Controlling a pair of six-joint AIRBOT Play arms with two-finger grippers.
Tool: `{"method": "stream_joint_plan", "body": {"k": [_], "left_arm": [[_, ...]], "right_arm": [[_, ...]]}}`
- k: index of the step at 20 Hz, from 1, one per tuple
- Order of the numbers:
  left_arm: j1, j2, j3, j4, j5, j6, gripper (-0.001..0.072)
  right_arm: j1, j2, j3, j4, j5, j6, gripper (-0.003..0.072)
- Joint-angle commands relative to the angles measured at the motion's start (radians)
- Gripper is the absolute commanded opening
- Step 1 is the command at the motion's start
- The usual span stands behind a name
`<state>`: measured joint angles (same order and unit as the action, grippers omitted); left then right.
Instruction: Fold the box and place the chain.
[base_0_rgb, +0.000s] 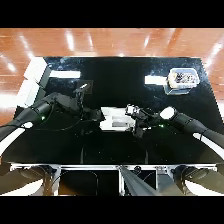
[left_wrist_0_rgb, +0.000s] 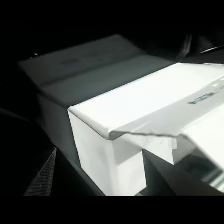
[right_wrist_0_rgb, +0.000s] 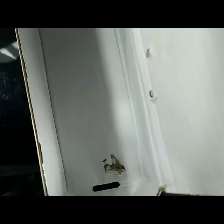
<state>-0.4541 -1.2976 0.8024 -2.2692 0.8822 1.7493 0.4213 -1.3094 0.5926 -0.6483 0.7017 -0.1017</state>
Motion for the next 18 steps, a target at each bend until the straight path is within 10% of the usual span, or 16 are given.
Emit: {"method": "stream_joint_plan", "body": {"k": [1,18], "left_arm": [[-0.075,0.013,0.001,0.085,-0.089,-0.107,0.0646],[-0.181,-0.005,0.023,0.242,-0.08,-0.374,0.0645]], "right_arm": [[0.0,0.0,-0.001,0.0,0.0,0.0,0.0529],[0.0,0.0,-0.001,0.0,0.0,0.0,0.0529]]}}
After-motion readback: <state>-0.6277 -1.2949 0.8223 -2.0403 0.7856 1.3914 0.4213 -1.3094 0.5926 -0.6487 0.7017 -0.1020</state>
